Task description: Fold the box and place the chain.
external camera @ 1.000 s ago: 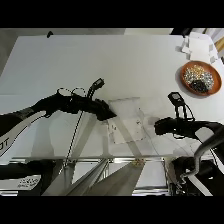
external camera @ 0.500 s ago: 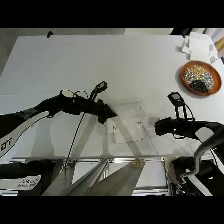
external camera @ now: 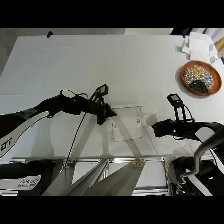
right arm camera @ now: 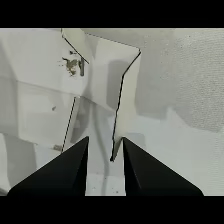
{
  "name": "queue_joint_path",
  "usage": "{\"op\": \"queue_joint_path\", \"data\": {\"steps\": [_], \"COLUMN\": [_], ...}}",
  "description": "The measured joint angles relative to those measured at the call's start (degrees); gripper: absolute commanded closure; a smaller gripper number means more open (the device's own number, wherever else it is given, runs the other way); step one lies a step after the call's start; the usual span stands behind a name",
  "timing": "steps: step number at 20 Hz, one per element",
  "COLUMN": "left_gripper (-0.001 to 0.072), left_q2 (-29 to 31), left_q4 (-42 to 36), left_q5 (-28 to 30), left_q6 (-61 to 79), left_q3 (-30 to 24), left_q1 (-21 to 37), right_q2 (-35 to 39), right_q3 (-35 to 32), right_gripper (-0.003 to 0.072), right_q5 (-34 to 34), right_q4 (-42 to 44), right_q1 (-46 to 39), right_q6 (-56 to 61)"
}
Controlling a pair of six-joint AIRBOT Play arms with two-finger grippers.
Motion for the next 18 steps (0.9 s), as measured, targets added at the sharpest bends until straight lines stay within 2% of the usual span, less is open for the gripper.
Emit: {"op": "queue_joint_path", "data": {"steps": [1,7,11,18], "left_gripper": [0.0706,0.0704,0.0704,0.0708], "left_q2": [0.15,1.22,1.36,1.29], "left_q4": [0.02,3.52,6.78,8.13], "left_q5": [-0.24,-0.55,0.79,4.63], "left_q6": [1.42,7.72,8.94,9.77], "left_q3": [0.00,0.00,0.00,0.02], "left_q1": [0.00,-0.07,-0.63,-1.99], "right_q2": [0.07,0.63,2.14,3.54], "right_q3": [0.00,0.52,1.40,1.92], "right_gripper": [0.0372,0.0344,0.0345,0.0345], "right_q5": [0.11,0.13,0.09,-0.59], "right_q4": [0.20,1.79,2.14,1.86], "right_q1": [0.00,0.00,0.00,0.00], "right_q6": [0.00,-0.02,-0.92,-1.81]}}
